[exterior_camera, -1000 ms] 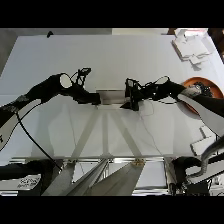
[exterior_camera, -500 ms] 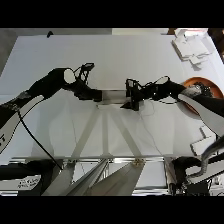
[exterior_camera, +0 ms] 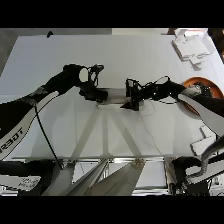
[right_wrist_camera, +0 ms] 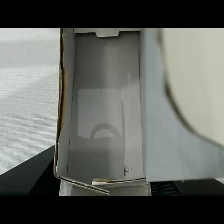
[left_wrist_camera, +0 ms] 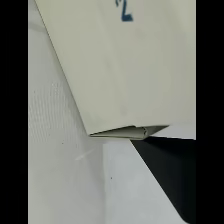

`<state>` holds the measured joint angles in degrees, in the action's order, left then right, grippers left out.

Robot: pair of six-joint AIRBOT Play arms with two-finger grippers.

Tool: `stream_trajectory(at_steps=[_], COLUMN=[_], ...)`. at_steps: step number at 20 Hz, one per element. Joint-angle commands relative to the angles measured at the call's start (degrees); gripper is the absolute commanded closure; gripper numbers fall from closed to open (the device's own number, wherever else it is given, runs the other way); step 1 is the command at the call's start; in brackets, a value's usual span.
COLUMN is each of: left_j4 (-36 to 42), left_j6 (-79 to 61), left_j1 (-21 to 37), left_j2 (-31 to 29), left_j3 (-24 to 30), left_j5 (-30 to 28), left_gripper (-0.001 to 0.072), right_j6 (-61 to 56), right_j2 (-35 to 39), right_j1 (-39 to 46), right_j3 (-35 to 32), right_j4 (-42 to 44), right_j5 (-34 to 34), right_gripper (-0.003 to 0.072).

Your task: Fold the box and place the chain.

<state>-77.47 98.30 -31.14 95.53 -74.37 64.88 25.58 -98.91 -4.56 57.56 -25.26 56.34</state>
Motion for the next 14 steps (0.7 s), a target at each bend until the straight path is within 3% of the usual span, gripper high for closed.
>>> stream_trajectory(at_steps=[1,5,14], left_j4=[-3.3,-5.6,-3.4], left_j6=[7.2,12.6,15.1], left_j1=[-1.8,-2.2,-3.6], left_j2=[3.0,3.5,4.0], left_j3=[-2.0,-2.3,-4.4], left_j5=[6.4,10.4,7.1], left_gripper=[0.0378,0.0396,0.0419], right_j6=[0.0,0.0,0.0], right_j2=[0.0,0.0,0.0], right_j1=[0.0,0.0,0.0], right_j3=[0.0,0.0,0.0], right_j4=[0.0,0.0,0.0], right_j5=[0.0,0.0,0.0], right_gripper=[0.0258,0.0258,0.0258])
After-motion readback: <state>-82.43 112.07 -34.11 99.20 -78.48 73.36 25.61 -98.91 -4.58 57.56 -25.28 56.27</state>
